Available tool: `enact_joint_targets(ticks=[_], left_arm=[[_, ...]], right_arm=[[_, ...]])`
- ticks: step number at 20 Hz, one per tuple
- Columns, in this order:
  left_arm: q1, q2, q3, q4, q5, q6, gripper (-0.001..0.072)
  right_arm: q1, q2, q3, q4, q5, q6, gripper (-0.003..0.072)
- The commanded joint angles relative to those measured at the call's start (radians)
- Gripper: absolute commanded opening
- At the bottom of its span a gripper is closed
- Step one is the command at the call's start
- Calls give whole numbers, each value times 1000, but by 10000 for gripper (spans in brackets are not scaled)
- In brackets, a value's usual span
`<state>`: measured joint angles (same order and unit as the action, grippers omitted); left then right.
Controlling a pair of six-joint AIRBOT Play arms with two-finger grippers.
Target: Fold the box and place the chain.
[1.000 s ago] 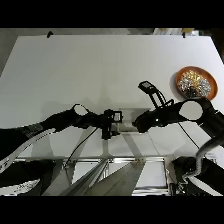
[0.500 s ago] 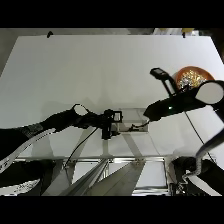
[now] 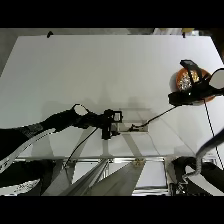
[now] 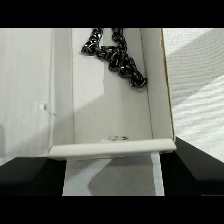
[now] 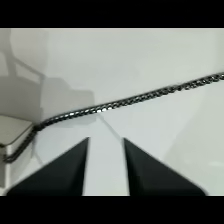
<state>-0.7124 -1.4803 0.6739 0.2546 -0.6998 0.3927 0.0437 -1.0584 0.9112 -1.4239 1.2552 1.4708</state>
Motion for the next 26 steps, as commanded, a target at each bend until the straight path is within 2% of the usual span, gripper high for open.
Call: enact_joint_targets(ticks=[1,6,14,20,23,25,26], left_arm=[[0,0,0,0,0,0,271],[0,0,0,0,0,0,271],[0,0,0,0,0,0,271],[0,0,0,0,0,0,271],[0,0,0,0,0,0,271],[0,0,0,0,0,0,271],[0,0,0,0,0,0,271]], right_arm=[[-18,-64,-61,-39,-53,23,309],[-18,-86,-167,-47,-183,39,309],[-18,-230,-169,-76,-254,77,317],[-18,-237,-169,-72,-298,77,311],[-18,-240,-169,-72,-298,77,243],[-18,-246,-169,-72,-281,76,158],[-18,-246,-169,-72,-272,76,151]])
